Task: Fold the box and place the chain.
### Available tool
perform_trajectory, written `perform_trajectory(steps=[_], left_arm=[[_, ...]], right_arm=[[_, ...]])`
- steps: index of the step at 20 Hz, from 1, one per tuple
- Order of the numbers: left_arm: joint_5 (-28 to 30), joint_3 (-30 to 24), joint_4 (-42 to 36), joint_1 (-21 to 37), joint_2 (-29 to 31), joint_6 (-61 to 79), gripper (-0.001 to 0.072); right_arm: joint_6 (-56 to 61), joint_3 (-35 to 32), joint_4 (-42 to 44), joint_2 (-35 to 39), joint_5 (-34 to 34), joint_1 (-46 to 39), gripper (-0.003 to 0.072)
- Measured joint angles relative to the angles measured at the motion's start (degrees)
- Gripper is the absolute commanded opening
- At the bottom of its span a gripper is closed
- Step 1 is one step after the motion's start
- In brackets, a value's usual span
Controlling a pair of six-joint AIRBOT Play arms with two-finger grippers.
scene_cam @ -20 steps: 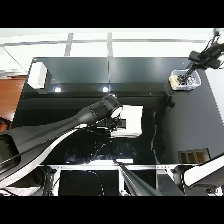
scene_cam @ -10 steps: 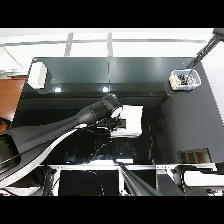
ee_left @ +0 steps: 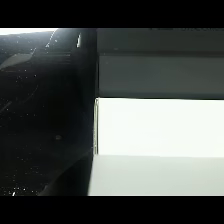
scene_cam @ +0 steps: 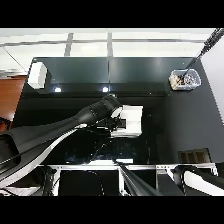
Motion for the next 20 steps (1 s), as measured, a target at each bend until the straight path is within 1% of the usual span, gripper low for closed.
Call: perform_trajectory(steps=[4, 7, 9, 11, 14, 20], left_arm=[[0.0, 0.0, 0.0, 0.0, 0.0, 0.0, 0.0029], [0.0, 0.0, 0.0, 0.0, 0.0, 0.0, 0.0029], [0.1, 0.0, 0.0, 0.0, 0.0, 0.0, 0.0029], [0.1, 0.0, 0.0, 0.0, 0.0, 0.0, 0.0029], [0.1, 0.0, 0.1, 0.0, 0.0, 0.0, 0.0029], [0.2, 0.0, 0.2, 0.0, 0.0, 0.0, 0.0029]], right_arm=[[-0.9, -0.1, 4.7, 4.3, 1.4, 0.3, 0.0016], [-1.2, -0.6, 7.4, 7.6, 3.3, 2.5, 0.0017], [-1.3, -1.7, 8.1, 9.7, 4.7, 4.5, 0.0017], [-1.7, -4.2, 8.4, 11.8, 6.3, 6.5, 0.0017], [-3.6, -11.1, 8.6, 16.2, 8.2, 8.8, 0.0017], [-7.2, -30.4, 9.1, 26.5, 9.0, 10.2, 0.0017]])
